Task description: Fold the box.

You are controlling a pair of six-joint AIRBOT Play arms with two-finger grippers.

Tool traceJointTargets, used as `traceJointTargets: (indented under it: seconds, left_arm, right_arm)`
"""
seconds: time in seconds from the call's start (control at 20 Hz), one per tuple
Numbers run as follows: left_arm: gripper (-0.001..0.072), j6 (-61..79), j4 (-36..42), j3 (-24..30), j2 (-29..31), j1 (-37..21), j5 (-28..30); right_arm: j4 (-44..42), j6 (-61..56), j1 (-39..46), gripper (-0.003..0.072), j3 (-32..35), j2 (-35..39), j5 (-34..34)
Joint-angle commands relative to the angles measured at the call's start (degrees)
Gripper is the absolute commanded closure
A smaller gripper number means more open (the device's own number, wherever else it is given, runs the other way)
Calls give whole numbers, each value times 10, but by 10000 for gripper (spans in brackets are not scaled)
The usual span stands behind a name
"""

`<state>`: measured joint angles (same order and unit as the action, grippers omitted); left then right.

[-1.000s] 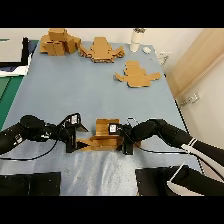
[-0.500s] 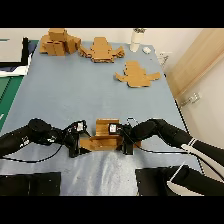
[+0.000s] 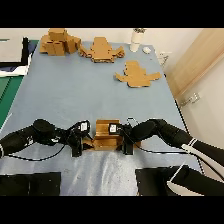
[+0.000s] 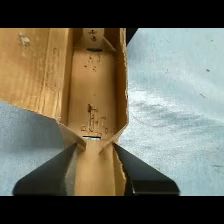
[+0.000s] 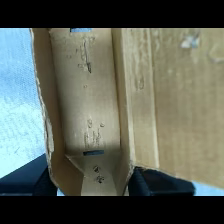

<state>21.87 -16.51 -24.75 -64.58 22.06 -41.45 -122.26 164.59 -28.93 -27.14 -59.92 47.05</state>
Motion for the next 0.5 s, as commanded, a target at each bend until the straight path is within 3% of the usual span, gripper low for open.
traceJointTargets:
  seconds: [0.0, 0.15, 0.25, 0.45]
  left_arm:
    - [407, 1, -1, -1, -1, 1, 10]
    - [410, 9, 0, -1, -1, 1, 10]
    - [486, 12, 0, -1, -1, 1, 10]
    - [486, 14, 16, -1, -1, 8, 10]
  right_arm:
    - [0, 0, 0, 173, 0, 0, 0]
    - [0, 0, 0, 174, 0, 0, 0]
    - [0, 0, 0, 174, 0, 0, 0]
    - [0, 0, 0, 173, 0, 0, 0]
